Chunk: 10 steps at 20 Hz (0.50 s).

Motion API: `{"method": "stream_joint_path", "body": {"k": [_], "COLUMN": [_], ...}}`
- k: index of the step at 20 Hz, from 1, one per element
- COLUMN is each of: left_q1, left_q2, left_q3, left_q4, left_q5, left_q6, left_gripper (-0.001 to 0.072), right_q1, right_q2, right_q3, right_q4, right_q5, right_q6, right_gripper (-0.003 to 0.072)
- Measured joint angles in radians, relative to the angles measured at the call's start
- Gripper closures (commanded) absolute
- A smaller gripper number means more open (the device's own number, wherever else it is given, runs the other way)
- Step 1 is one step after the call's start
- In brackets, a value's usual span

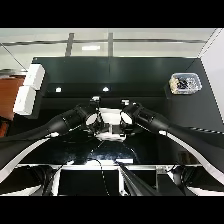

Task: Fold the box and place the chain.

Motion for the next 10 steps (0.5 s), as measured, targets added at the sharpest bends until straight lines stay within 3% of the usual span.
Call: {"method": "stream_joint_path", "body": {"k": [7,9,10], "left_q1": [0.000,0.000,0.000], "left_q2": [0.000,0.000,0.000], "left_q3": [0.000,0.000,0.000], "left_q4": [0.001,0.001,-0.001], "left_q5": [0.000,0.000,-0.005], "left_q6": [0.000,0.000,-0.005], "left_gripper": [0.0678,0.0677,0.0677], "right_q1": [0.000,0.000,0.000], "right_q2": [-0.015,-0.016,-0.016], "right_q3": [0.001,0.001,0.001], "right_q4": [0.002,0.005,0.011], "right_q5": [-0.002,-0.010,-0.012], "right_q6": [0.000,0.001,0.013], "right_gripper": [0.0488,0.0628,0.0633]}}
